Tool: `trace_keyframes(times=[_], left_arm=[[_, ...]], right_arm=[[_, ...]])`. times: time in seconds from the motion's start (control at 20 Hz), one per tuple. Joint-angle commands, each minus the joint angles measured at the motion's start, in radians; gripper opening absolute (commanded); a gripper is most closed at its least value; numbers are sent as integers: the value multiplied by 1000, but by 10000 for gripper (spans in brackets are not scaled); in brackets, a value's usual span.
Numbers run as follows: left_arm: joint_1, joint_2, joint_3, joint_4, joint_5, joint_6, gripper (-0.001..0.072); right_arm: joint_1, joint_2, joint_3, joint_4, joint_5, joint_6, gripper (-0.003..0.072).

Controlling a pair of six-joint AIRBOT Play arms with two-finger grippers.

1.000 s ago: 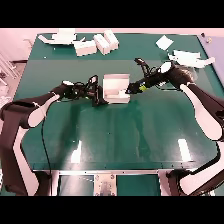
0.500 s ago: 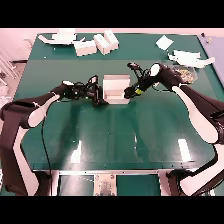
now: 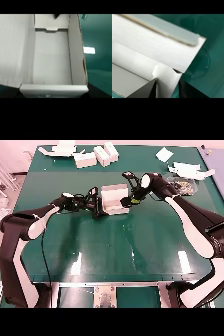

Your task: Fold the box and place the chain.

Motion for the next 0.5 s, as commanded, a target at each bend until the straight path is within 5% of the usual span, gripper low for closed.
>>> trace_keyframes(times=[0.0, 0.45], left_arm=[[0, 0, 0, 4, -9, 1, 479], [0, 0, 0, 3, -17, 1, 479]], right_arm=[[14, -17, 6, -39, 22, 54, 298], [19, -39, 6, -45, 37, 138, 337]])
